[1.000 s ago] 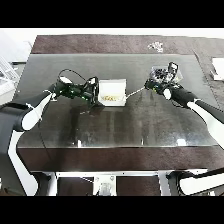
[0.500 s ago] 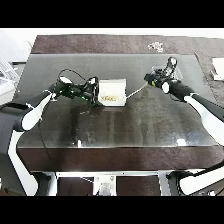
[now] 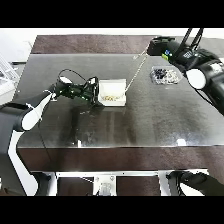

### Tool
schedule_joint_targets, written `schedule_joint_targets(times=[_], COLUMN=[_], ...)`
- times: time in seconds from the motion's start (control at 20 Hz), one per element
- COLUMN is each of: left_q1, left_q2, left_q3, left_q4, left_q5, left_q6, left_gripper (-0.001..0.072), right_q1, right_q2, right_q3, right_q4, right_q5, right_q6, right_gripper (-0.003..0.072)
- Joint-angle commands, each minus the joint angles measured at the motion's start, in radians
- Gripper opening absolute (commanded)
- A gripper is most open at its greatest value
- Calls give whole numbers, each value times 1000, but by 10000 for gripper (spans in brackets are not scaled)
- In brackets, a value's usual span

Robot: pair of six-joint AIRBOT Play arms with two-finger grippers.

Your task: Fold the box and place the chain.

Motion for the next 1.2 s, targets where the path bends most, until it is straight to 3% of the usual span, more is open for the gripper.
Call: schedule_joint_targets(times=[0.0, 0.35, 0.85, 1.1, 1.15], left_q1=[0, 0, 0, 0, 0], left_q2=[1, 1, 1, 1, 1], left_q3=[1, 1, 1, 1, 1], left_q4=[0, 0, 0, 0, 0], left_q5=[0, 0, 1, 1, 1], left_q6=[0, 0, 0, 0, 0], left_gripper=[487, 487, 487, 487, 487], right_q1=[121, 258, 262, 266, 264], right_q2=[100, 18, -285, -394, -406], right_q3=[-1, -27, -27, -113, -135], right_q4=[-47, -47, 20, 57, 55], right_q5=[54, 48, 48, 48, 49], right_q6=[-15, 23, 23, 22, 21], right_gripper=[11, 12, 12, 20, 274])
